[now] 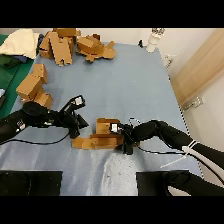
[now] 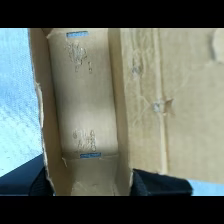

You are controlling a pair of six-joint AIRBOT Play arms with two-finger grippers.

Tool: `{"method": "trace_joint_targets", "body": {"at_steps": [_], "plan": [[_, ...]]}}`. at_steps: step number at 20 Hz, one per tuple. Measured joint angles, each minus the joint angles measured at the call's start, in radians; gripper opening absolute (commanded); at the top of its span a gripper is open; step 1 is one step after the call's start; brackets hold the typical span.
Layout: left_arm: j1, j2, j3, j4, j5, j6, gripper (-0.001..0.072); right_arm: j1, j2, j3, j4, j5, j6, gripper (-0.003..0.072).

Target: Fold the box.

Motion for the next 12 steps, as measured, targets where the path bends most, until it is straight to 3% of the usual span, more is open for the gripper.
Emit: {"method": "trace_joint_targets", "body": {"at_steps": [1, 3, 8, 12], "plan": [[0.036, -0.026, 0.0, -0.003, -0.043, 0.073, 0.0036, 0.0, 0.0, 0.0, 0.0, 0.0, 0.0, 0.0509], [0.077, -0.073, 0.0, 0.029, -0.106, 0.176, 0.056, 0.0, 0.0, 0.0, 0.0, 0.0, 0.0, 0.0509], [0.016, -0.116, 0.0, 0.075, -0.197, 0.312, 0.0569, 0.0, 0.0, 0.0, -0.002, -0.003, 0.0, 0.0509], [-0.077, -0.123, 0.0, 0.097, -0.161, 0.335, 0.0568, 0.0, 0.0, 0.0, -0.002, -0.003, 0.0, 0.0509]]}}
